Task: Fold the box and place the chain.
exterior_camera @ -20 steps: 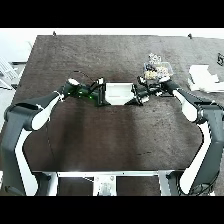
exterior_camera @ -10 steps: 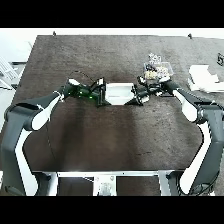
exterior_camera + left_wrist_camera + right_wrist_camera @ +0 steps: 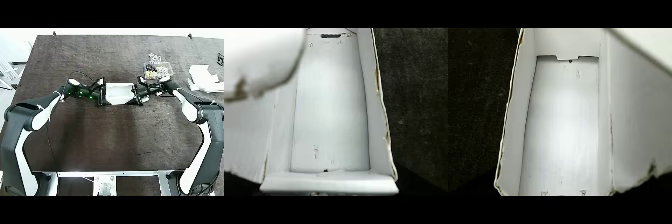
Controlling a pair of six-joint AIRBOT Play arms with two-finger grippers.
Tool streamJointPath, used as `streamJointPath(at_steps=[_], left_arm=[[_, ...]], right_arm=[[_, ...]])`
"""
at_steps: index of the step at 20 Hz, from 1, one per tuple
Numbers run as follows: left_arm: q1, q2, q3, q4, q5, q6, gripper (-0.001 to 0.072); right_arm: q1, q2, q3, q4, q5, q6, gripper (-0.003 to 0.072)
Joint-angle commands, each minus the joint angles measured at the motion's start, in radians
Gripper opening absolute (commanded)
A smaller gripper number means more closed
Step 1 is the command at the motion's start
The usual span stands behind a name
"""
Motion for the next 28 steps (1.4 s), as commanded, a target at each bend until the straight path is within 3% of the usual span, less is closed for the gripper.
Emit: streamJointPath(at_steps=[1, 18, 21, 24, 28], left_arm=[[0.001, 0.0, 0.001, -0.001, 0.014, -0.001, 0.0514], [0.001, 0.0, 0.001, -0.001, 0.014, -0.001, 0.0515], [0.001, 0.0, 0.001, -0.001, 0.013, -0.001, 0.0514], [0.001, 0.0, 0.001, -0.001, 0.013, -0.001, 0.0514], [0.001, 0.0, 0.001, -0.001, 0.013, -0.001, 0.0515]], right_arm=[[0.001, 0.0, -0.001, 0.0, 0.002, 0.001, 0.0366], [0.005, 0.0, -0.002, 0.0, 0.003, 0.001, 0.0366], [0.003, 0.0, -0.002, 0.013, 0.05, 0.031, 0.0349], [0.003, 0.002, 0.014, 0.011, 0.043, 0.058, 0.0558], [0.003, 0.02, 0.025, -0.042, 0.044, 0.085, 0.0605]])
